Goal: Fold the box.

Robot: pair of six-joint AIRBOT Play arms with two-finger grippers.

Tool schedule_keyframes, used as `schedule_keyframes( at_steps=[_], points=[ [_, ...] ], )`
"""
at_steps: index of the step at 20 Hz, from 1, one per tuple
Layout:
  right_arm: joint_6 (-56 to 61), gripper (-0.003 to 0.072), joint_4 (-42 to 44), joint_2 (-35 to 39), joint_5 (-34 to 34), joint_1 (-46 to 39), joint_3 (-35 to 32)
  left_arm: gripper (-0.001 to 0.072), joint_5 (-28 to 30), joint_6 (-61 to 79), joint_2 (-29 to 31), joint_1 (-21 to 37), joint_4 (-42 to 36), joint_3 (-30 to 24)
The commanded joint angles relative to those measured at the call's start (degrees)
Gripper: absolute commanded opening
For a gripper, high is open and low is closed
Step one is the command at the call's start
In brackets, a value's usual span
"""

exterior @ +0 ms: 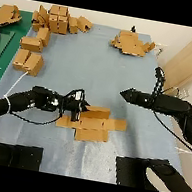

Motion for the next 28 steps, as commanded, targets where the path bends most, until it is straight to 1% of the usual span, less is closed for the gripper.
schedule_keyframes(
  at_steps=[1,3,6,9,11,16,20,22,24,26,28],
  points=[
    [0.0,0.0188,0.2,0.0,-0.1,0.0,0.0,0.0011,-1.4,6.0,0.3,0.1,-7.8,0.0],
    [0.0,0.0188,0.5,0.0,-0.1,0.0,0.0,0.0012,-0.6,8.5,0.0,0.2,-10.2,0.0],
    [0.0,0.0188,0.5,0.0,-0.1,0.1,0.0,0.0011,-0.2,8.2,-1.9,0.1,-10.0,0.0],
    [0.0,0.0188,0.5,0.0,-0.1,0.0,0.0,0.0011,-0.3,6.3,-2.1,0.0,-4.8,0.0],
    [0.0,0.0188,0.5,0.0,-0.1,0.0,0.0,0.0011,-0.4,4.3,-2.1,0.1,-4.2,-0.3],
    [0.0,0.0188,0.5,0.0,-0.1,0.1,0.0,0.0012,-1.6,4.5,-0.2,0.1,-3.9,-2.6],
    [0.0,0.0188,0.9,0.0,-0.1,0.1,0.0,0.0011,-3.0,4.4,0.2,0.1,-2.3,-3.2],
    [0.0,0.0154,0.9,0.0,-0.1,0.1,0.0,0.0012,-3.0,4.3,0.3,0.1,-2.2,-3.2],
    [0.0,0.0154,0.9,0.0,-0.1,0.0,0.0,0.0012,-3.0,2.4,0.7,0.1,-0.6,-3.3],
    [0.0,0.0154,0.9,0.0,-0.1,0.1,0.0,0.0011,-3.1,0.9,1.2,0.1,2.8,-3.4],
    [0.0,0.0154,0.9,0.0,-0.1,0.1,0.0,0.0011,-3.3,0.9,1.2,0.1,3.5,-3.5]
  ],
)
